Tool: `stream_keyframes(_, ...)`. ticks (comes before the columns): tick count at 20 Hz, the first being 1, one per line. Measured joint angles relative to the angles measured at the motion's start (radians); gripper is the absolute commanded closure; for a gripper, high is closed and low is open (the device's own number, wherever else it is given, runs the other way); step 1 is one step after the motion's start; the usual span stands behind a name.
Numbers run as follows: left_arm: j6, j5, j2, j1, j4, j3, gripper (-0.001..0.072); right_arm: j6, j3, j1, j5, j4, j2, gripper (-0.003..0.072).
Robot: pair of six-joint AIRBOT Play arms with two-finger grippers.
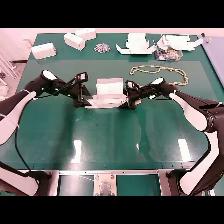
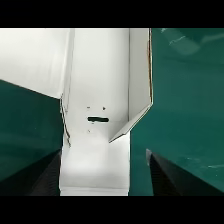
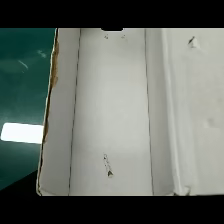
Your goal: Fold the box and place the chain.
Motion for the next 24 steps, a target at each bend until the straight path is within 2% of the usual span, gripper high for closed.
stream_keyframes(14, -0.007, 0.032, -0.006, -0.046, 0.004, 0.0, 0.0061, 0.0, 0.0, 0.0, 0.0, 0.0, 0.0, 0.0097)
stream_keyframes(15, -0.007, 0.036, -0.006, -0.048, 0.005, 0.0, 0.0092, 0.0, 0.0, 0.0, 0.0, 0.0, 0.0, 0.0097)
stream_keyframes(17, -0.007, 0.051, -0.006, -0.05, 0.005, 0.0, 0.0096, 0.0, 0.0, 0.0, 0.0, 0.0, 0.0, 0.0097)
stream_keyframes(18, -0.007, 0.06, -0.006, -0.05, 0.004, 0.0, 0.0263, 0.0, 0.0, 0.0, 0.0, 0.0, 0.0, 0.0097)
stream_keyframes(19, -0.007, 0.069, -0.006, -0.051, 0.0, 0.0, 0.0343, 0.0, 0.0, 0.0, 0.0, 0.0, 0.0, 0.0097)
stream_keyframes(24, 0.008, 0.121, -0.021, -0.084, -0.015, -0.003, 0.0344, 0.0, 0.0, 0.0, 0.0, 0.0, 0.0, 0.0097)
